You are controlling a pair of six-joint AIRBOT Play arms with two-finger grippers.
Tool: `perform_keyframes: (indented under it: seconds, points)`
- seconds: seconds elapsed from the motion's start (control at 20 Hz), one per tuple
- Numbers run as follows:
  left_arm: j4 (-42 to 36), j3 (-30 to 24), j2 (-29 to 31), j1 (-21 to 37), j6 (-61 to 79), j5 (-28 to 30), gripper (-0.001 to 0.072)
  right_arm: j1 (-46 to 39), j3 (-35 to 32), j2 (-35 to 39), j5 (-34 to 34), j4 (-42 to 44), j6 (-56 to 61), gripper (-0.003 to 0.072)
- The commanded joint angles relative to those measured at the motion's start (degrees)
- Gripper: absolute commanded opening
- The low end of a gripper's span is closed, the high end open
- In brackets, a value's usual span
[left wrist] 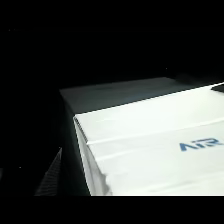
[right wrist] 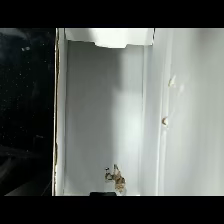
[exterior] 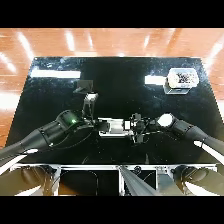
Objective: Fold the box and place the chain.
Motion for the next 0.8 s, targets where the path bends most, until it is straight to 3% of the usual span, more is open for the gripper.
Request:
perform_keyframes:
  seconds: [0.0,0.1,0.2,0.25,0.45,0.75]
  points:
    - [2.29,5.64,-4.85,-0.48,-1.36,7.26,0.0551,0.02,-0.04,0.00,0.15,0.00,0.02,0.0492]
    - [2.84,9.22,-8.33,-1.25,0.13,10.71,0.0525,0.02,-0.04,0.00,0.15,0.00,0.02,0.0492]
    - [4.35,11.23,-10.38,-2.45,0.09,11.65,0.0425,0.02,-0.04,0.00,0.15,0.00,0.02,0.0492]
    - [4.44,11.74,-11.02,-2.78,0.07,11.96,0.0414,0.02,-0.04,0.00,0.15,0.00,0.02,0.0492]
    - [4.28,11.89,-11.98,-3.13,0.09,15.47,0.0413,0.02,-0.04,0.00,0.15,0.00,0.02,0.0492]
    - [4.22,11.91,-11.98,-3.08,-0.37,15.04,0.0413,0.02,-0.04,0.00,0.13,0.00,0.02,0.0492]
